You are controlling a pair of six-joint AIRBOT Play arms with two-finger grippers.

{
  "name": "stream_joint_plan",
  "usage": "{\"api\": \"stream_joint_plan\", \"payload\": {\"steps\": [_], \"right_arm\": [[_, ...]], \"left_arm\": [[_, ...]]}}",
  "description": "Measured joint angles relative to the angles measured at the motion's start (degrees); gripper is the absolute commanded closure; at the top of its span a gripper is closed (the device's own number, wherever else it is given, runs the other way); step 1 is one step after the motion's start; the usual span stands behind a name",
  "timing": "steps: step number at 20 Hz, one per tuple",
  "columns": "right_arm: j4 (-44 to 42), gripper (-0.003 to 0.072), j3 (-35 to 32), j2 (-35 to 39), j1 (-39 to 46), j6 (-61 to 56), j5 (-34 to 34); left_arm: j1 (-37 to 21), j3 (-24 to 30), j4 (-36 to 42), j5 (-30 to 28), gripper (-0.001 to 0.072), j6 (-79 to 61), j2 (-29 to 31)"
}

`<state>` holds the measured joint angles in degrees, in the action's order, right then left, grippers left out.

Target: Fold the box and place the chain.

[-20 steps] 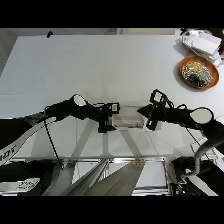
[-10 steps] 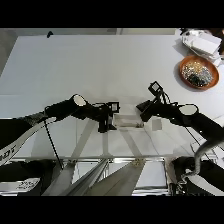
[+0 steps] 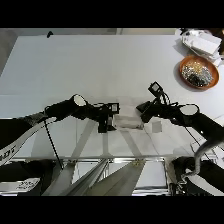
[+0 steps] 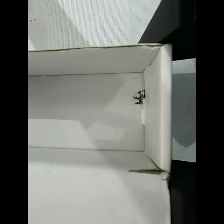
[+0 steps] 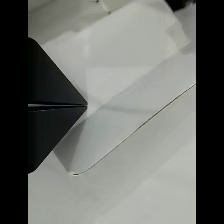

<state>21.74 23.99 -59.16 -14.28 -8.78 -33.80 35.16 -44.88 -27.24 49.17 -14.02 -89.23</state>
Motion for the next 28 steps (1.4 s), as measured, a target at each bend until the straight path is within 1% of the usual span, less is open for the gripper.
{"api": "stream_joint_plan", "payload": {"steps": [3, 5, 7, 9, 10, 11, 12, 13, 14, 17, 18, 23, 28], "right_arm": [[2.78, 0.0678, 0.00, 5.18, 0.00, -0.61, -3.89], [6.82, 0.0679, 0.00, 9.31, 0.00, -3.23, -7.30], [13.18, 0.0679, -0.02, 13.46, 0.00, -6.01, -10.64], [22.49, 0.0677, -0.02, 17.25, 0.00, -7.80, -14.16], [27.43, 0.0641, -0.02, 18.53, 0.00, -8.28, -15.98], [32.26, 0.0418, -0.02, 19.41, 0.00, -9.03, -17.88], [36.50, 0.0242, -0.04, 19.96, 0.02, -9.33, -19.54], [39.50, 0.0254, -0.04, 20.24, 0.00, -9.46, -20.61], [40.98, 0.0284, -0.04, 20.22, 0.00, -9.44, -21.00], [42.29, 0.0506, -0.04, 18.10, 0.02, -6.62, -20.83], [42.27, 0.0515, -0.04, 16.83, 0.00, -5.05, -20.81], [38.73, 0.0513, -0.04, 11.04, 0.00, 3.72, -19.69], [35.78, 0.0515, -0.04, 7.43, 0.00, 8.33, -18.01]], "left_arm": [[0.00, 0.00, 0.07, -0.07, 0.0573, 0.09, 0.00], [0.00, 0.00, 0.15, -0.11, 0.0573, 0.22, 0.00], [0.00, 0.00, 0.20, -0.13, 0.0573, 0.26, 0.00], [0.00, 0.00, 0.22, -0.17, 0.0573, 0.28, 0.00], [0.00, 0.00, 0.24, -0.17, 0.0573, 0.28, 0.00], [0.00, 0.00, 0.24, -0.20, 0.0573, 0.28, 0.00], [0.00, 0.00, 0.24, -0.20, 0.0573, 0.31, 0.00], [0.00, 0.00, 0.24, -0.22, 0.0573, 0.31, 0.00], [0.00, 0.00, 0.24, -0.22, 0.0573, 0.31, 0.00], [0.00, 0.00, 0.26, -0.22, 0.0573, 0.33, 0.00], [0.00, 0.00, 0.26, -0.24, 0.0573, 0.33, 0.00], [0.00, 0.00, 0.28, -0.24, 0.0573, 0.35, 0.00], [0.00, 0.00, 0.28, -0.26, 0.0573, 0.35, 0.00]]}}
